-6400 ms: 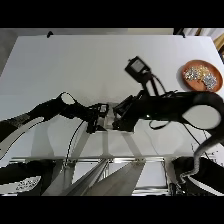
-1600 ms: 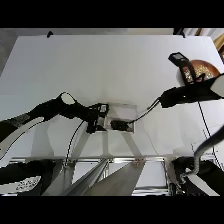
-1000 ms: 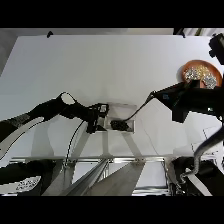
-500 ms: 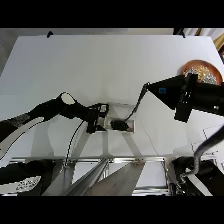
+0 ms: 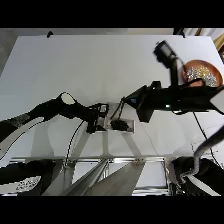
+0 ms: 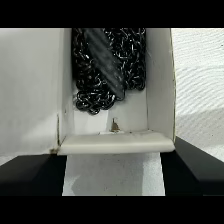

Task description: Fold the box and place the chain.

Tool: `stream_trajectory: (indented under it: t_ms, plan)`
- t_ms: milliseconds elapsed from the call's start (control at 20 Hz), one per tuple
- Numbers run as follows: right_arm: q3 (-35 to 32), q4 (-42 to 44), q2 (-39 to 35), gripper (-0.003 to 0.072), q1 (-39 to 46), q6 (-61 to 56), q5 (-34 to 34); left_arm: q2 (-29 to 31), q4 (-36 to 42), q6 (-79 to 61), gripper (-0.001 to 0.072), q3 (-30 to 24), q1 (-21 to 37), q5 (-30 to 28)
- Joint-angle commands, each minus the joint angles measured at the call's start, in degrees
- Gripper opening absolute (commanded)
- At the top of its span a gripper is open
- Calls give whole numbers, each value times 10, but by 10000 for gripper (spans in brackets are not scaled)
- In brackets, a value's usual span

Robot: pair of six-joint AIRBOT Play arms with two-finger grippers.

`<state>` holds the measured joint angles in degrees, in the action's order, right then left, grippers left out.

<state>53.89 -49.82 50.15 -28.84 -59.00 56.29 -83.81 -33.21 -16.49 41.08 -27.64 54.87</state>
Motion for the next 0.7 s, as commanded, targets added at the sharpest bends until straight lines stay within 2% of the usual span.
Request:
stream_trajectory:
  t_ms: [0,400,650]
  plan:
    - [1,-71,49,15,-16,-31,29,0,0,0,212,0,0,0]
    - [0,-74,165,15,-16,-31,98,0,0,0,212,0,0,0]
    - [0,-74,183,16,-17,-31,124,0,0,0,212,0,0,0]
